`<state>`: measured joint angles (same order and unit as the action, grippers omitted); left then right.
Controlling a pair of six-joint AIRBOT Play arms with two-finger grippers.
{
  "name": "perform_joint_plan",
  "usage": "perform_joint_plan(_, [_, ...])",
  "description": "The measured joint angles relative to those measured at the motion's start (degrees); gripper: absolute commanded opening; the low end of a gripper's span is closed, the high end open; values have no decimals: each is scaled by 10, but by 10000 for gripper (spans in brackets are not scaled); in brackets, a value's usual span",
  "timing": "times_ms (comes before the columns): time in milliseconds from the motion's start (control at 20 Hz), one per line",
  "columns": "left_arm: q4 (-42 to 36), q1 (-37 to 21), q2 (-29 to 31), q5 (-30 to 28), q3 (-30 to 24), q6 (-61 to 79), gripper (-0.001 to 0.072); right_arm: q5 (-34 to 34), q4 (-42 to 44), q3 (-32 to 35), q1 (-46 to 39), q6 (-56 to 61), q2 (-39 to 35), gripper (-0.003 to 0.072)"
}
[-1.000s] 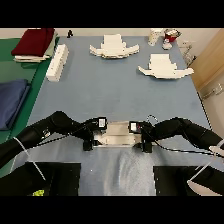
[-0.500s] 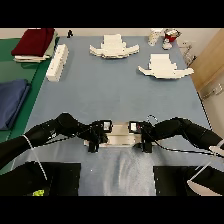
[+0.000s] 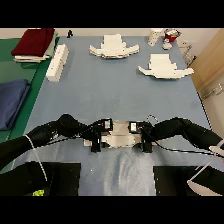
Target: Fold the box.
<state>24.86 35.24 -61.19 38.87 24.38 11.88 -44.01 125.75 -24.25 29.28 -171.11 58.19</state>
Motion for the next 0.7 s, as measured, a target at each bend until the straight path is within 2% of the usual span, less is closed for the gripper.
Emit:
perform_joint_plan(50, [2, 0, 0, 4, -2, -8, 67, 0, 0, 0, 0, 0, 0, 442])
perform_joint_plan(100, [7, 0, 0, 7, -2, -12, 15, 0, 0, 0, 0, 0, 0, 442])
perform_joint_plan(250, [36, 0, 8, 5, -3, -61, 15, 0, 0, 0, 0, 0, 0, 442])
perform_joint_plan(400, [111, 0, 38, 5, -3, -183, 14, 0, 0, 0, 0, 0, 0, 442])
perform_joint_plan(700, [337, -2, 156, 44, 14, -608, 15, 0, 0, 0, 0, 0, 0, 442])
